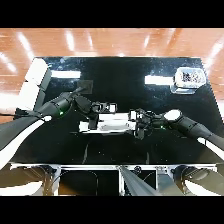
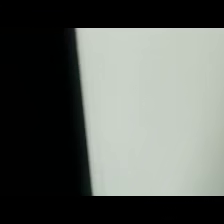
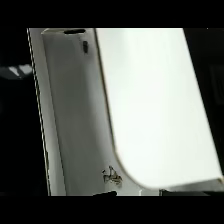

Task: Fold the box and place the chain.

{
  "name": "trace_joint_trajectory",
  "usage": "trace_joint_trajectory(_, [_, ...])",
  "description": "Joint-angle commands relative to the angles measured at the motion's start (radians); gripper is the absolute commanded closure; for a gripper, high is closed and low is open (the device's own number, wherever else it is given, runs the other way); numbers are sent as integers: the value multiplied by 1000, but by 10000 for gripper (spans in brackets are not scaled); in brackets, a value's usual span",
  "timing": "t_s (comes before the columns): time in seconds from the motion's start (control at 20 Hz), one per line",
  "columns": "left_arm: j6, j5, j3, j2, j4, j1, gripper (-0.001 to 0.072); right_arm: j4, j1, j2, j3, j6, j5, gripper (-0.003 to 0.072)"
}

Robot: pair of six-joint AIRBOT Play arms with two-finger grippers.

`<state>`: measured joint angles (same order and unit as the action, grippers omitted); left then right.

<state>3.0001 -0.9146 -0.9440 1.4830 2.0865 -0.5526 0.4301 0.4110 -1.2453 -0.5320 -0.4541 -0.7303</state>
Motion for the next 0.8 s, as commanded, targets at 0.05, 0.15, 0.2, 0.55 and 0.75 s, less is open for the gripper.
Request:
trace_joint_trajectory(0.05, [0, 6, -18, 7, -3, 1, 685, 51, 2, -1, 0, 56, -7, -20])
trace_joint_trajectory(0.15, [0, 5, -27, 10, -3, 1, 685, 54, 4, -1, 0, 58, -7, -20])
trace_joint_trajectory(0.2, [0, 3, -27, 10, -3, 1, 685, 57, 4, -1, 0, 63, -6, -21])
trace_joint_trajectory(0.55, [0, -28, -27, 10, -3, 1, 685, 102, 36, -7, 0, 115, 34, -21])
trace_joint_trajectory(0.75, [0, -28, -27, 10, -3, 2, 684, 106, 47, -10, 0, 142, 68, -20])
